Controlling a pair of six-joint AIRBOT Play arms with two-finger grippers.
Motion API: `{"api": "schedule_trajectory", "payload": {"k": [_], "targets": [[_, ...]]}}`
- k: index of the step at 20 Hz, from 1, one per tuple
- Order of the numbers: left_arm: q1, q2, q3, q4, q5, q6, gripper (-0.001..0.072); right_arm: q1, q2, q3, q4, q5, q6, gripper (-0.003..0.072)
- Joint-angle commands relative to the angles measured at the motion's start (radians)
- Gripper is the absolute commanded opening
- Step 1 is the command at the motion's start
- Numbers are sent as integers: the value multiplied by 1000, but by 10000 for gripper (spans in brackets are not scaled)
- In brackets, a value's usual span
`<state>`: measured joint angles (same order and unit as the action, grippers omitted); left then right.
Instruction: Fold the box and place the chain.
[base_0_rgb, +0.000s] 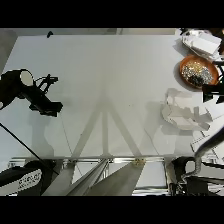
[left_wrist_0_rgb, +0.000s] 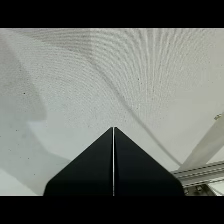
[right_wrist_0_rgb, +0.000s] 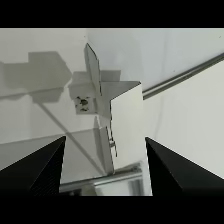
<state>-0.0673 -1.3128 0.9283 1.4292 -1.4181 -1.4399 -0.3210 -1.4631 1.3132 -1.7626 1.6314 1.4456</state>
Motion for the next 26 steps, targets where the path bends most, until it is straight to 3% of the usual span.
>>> {"api": "schedule_trajectory", "payload": {"k": [1, 5, 7, 10, 13, 15, 17, 19, 21, 26], "targets": [[0, 1, 0, 0, 0, 0, 11, 0, -53, -64, -84, 34, -3, 512], [0, 1, 0, 0, 0, 0, 11, 0, -101, -90, -167, 0, -3, 509], [0, 1, 0, 0, 0, 0, 11, 0, -118, -90, -168, -16, -3, 407], [1, 1, 0, 0, 0, 0, 11, 0, -136, -90, -174, -43, -3, 353], [0, 1, 0, 0, 0, 0, 11, 0, -157, -94, -163, -45, -3, 177], [0, 1, 0, 0, 0, 0, 11, 0, -169, -101, -119, 40, -19, 9], [0, 1, 0, 0, 0, 0, 11, 28, -161, -101, -73, 105, -45, 7], [0, 1, 0, 0, 0, 0, 11, 100, -117, -101, -53, 75, -64, 6], [0, 1, 0, 0, 0, 0, 11, 197, -43, -101, 25, -33, -67, 6], [0, 1, 0, 0, 0, 0, 11, 366, 115, -109, 414, -314, -77, 6]]}}
